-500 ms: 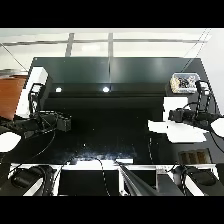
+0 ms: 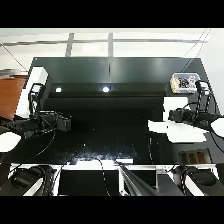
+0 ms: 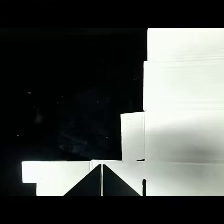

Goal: Fold the box and place the chain.

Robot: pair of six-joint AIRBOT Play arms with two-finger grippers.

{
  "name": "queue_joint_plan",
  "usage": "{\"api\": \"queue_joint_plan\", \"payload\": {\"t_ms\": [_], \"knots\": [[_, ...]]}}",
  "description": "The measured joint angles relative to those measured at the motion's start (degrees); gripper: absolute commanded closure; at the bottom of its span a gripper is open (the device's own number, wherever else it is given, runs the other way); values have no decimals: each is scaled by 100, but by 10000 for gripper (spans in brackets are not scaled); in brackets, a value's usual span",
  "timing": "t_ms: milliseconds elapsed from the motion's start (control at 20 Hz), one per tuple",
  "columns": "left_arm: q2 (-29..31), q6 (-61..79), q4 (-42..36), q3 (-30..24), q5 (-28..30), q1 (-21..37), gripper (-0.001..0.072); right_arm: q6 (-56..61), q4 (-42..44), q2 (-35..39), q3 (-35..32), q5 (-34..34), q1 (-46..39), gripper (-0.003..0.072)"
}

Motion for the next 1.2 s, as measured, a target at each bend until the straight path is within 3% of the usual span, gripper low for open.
{"api": "queue_joint_plan", "payload": {"t_ms": [250, 500, 550, 600, 650, 800, 950, 1200], "knots": [[0, 2, 0, 0, 70, -2, 679, 0, -2, 0, 0, -2, 0, 662], [-13, 0, -7, 0, 627, -2, 676, 0, -2, 0, -2, -76, 0, 648], [-31, 0, -20, 0, 793, -2, 597, 2, 0, -2, -2, -184, 0, 376], [-59, 2, -33, 0, 938, -2, 217, 2, 0, -2, 0, -291, 0, -21], [-101, 2, -46, 0, 1082, -2, -11, 2, 0, -13, 0, -435, 0, -27], [-282, -15, -76, -2, 1392, -2, -11, 2, -20, -46, 4, -756, -22, -27], [-431, -11, -94, -2, 1473, -2, -11, 236, -450, -138, 216, -597, -525, -26], [-507, 7, -105, -2, 1416, -9, -11, 262, -861, -758, 828, -378, -2979, -26]]}}
